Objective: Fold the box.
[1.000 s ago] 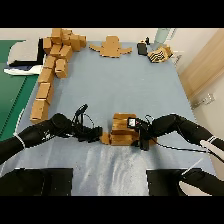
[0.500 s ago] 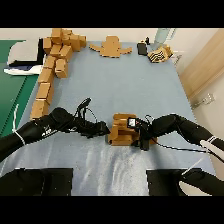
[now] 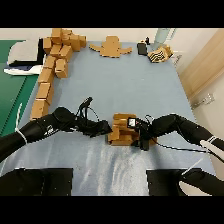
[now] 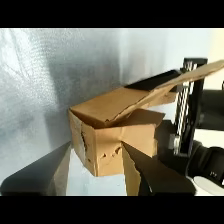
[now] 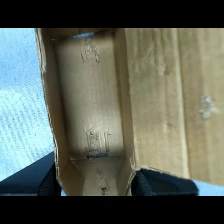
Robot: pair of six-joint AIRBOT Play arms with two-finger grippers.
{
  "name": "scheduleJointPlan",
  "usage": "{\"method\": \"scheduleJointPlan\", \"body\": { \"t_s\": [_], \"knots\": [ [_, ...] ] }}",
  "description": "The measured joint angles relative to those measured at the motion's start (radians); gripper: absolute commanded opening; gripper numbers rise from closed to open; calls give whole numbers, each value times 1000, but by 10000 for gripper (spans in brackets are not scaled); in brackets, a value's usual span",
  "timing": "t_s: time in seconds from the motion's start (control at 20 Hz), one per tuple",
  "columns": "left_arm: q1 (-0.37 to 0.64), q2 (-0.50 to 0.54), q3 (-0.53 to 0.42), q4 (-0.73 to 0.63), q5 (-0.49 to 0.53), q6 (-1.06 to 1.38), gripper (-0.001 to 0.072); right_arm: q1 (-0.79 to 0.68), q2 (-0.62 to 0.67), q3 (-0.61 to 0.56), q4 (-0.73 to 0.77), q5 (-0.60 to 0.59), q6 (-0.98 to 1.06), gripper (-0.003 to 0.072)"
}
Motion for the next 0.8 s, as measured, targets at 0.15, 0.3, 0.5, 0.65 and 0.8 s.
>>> {"method": "scheduleJointPlan", "body": {
  "t_s": [0.15, 0.3, 0.5, 0.65, 0.8],
  "knots": [
    [-9, -12, 5, -6, 21, -5, 493, 0, 0, 0, 0, 0, 0, 465],
    [-40, -17, 36, 26, 23, -33, 493, 0, 0, 0, 0, 0, 0, 465],
    [-109, -19, 80, 173, 19, -183, 493, 0, 0, 0, 0, 0, 0, 465],
    [-160, -26, 93, 291, 18, -307, 493, 0, 0, 0, 0, 0, 0, 464],
    [-193, -49, 118, 371, 25, -393, 492, 0, 0, 0, 0, 0, 0, 464]
  ]
}}
